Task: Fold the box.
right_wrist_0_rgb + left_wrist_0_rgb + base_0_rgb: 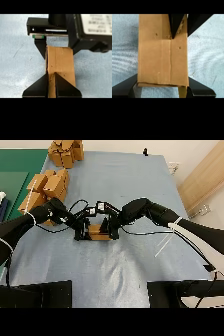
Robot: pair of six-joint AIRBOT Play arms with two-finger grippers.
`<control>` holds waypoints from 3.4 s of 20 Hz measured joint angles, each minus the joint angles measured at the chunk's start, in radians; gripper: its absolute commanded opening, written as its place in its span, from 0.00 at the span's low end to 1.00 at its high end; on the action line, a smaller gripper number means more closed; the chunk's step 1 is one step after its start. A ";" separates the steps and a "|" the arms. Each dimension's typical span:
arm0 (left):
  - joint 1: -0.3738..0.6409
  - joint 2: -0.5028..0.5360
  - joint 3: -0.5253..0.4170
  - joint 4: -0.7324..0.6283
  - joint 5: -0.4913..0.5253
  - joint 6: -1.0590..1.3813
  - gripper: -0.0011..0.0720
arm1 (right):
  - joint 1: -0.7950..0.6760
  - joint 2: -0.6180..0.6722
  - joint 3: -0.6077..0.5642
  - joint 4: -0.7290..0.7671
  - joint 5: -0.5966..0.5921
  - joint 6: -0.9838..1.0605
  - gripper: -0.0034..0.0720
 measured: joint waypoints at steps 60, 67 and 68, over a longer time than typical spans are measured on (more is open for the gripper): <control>-0.001 0.021 0.002 -0.002 0.065 -0.019 0.03 | 0.027 0.072 -0.002 -0.026 0.060 0.386 0.05; -0.001 0.024 0.002 -0.006 0.077 -0.026 0.03 | 0.125 -0.039 -0.001 0.004 0.279 0.451 0.05; -0.001 0.024 0.002 -0.007 0.077 -0.026 0.03 | 0.131 -0.045 0.000 0.005 0.305 0.453 0.05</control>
